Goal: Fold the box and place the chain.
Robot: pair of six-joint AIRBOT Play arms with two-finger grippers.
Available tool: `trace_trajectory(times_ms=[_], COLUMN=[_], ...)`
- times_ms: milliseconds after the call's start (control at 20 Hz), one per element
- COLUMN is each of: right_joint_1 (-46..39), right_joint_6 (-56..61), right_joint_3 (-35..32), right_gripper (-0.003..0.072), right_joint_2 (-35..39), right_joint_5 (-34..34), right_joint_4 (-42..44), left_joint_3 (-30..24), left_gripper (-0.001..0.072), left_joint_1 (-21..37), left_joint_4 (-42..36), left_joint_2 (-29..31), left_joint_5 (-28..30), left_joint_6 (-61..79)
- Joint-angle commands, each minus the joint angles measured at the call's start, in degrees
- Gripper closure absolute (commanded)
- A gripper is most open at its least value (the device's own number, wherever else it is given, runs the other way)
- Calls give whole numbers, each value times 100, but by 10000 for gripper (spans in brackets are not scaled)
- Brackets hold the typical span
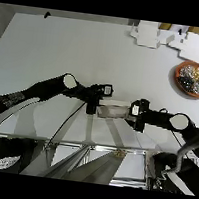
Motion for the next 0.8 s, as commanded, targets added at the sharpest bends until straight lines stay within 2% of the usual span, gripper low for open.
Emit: trace_trajectory(times_ms=[0, 350, 750], right_joint_1=[-411, -540, -540], right_joint_6=[-723, -1436, -1617], right_joint_3=[15, 81, 111], right_gripper=[25, 26, 26], right_joint_2=[-308, -793, -1484], right_joint_5=[295, 595, 599], right_joint_4=[531, 1176, 1185], left_joint_3=[-2, 0, -2], left_gripper=[699, 699, 699], left_joint_1=[-4, -4, -4], left_joint_4=[0, 0, 0], left_joint_2=[0, 0, 0], left_joint_5=[-2, -2, -2], left_joint_6=[2, 2, 2])
